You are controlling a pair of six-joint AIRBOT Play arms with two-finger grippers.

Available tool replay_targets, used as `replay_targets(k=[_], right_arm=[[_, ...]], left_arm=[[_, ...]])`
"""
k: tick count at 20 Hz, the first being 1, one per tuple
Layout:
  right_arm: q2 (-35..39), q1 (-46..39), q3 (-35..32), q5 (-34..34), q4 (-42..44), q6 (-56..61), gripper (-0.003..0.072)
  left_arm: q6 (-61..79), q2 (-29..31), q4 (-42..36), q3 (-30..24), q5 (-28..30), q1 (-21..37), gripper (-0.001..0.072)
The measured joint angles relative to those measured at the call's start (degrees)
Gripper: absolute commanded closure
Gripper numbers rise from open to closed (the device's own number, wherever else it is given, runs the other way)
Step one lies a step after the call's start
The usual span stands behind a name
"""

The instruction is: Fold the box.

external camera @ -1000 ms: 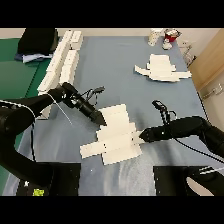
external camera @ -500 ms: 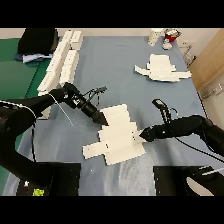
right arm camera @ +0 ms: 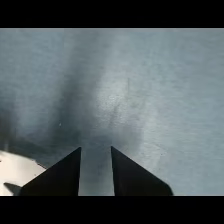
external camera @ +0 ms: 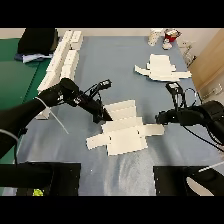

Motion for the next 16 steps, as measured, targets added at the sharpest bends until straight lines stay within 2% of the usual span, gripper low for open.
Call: replay_targets(k=[1, 3, 7, 11, 14, 16], right_arm=[[0.0, 0.0, 0.46, 0.0, -1.38, 1.4, 0.0382], [0.02, 0.0, 1.01, 0.0, -3.06, 3.74, 0.017], [0.0, 0.0, 1.42, 0.04, -5.11, 7.56, 0.017], [0.0, 0.0, 1.53, 0.04, -5.86, 9.68, 0.017], [0.0, 0.0, 1.55, 0.07, -6.03, 10.64, 0.017], [0.0, 0.0, 1.55, 0.09, -6.1, 11.02, 0.017]], left_arm=[[0.9, 2.1, 0.79, -1.29, 2.4, -1.31, 0.0699], [2.12, 6.1, 2.38, -4.24, 6.99, -4.22, 0.07], [4.33, 13.16, 3.76, -10.82, 18.53, -11.93, 0.0699], [5.16, 17.14, 4.37, -16.41, 30.64, -19.78, 0.0699], [5.11, 18.23, 4.63, -18.88, 35.87, -23.76, 0.0698], [3.45, 18.53, 5.53, -19.67, 36.79, -25.09, 0.0698]])
